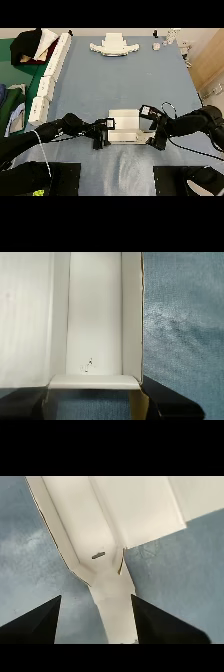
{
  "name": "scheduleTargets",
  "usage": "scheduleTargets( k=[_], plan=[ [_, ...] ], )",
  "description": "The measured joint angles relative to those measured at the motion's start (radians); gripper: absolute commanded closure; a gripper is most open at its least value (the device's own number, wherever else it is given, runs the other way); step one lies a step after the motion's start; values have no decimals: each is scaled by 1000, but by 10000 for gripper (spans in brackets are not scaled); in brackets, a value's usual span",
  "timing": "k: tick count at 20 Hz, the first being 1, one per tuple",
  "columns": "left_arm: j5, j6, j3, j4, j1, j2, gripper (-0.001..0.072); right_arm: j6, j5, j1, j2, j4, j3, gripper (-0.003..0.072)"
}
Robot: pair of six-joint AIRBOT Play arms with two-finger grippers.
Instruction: Fold the box.
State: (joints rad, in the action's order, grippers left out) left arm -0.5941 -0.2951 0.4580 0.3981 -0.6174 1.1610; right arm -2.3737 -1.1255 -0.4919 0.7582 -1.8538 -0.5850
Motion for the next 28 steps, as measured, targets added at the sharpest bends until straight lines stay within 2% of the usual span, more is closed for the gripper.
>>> scheduleTargets(
  k=[3,11,13,15,17,18,25,26,27,28],
  plan=[
    [0,0,0,0,0,0,186,-165,74,0,46,13,28,18],
    [0,0,0,0,0,0,186,-409,193,0,150,-45,45,46],
    [0,0,0,0,0,0,186,-440,206,0,164,-68,46,301],
    [0,0,0,0,0,0,186,-457,211,0,173,-86,46,510],
    [0,0,0,0,0,0,186,-467,211,0,179,-101,46,596],
    [0,0,0,0,0,0,186,-472,211,0,181,-112,46,669],
    [0,0,0,0,0,0,186,-513,229,0,188,-211,46,664],
    [0,0,0,0,0,0,186,-520,231,0,189,-225,46,508],
    [0,0,0,0,0,0,185,-526,235,0,189,-234,46,234],
    [0,1,0,0,0,0,186,-532,235,0,189,-243,46,173]
  ],
)
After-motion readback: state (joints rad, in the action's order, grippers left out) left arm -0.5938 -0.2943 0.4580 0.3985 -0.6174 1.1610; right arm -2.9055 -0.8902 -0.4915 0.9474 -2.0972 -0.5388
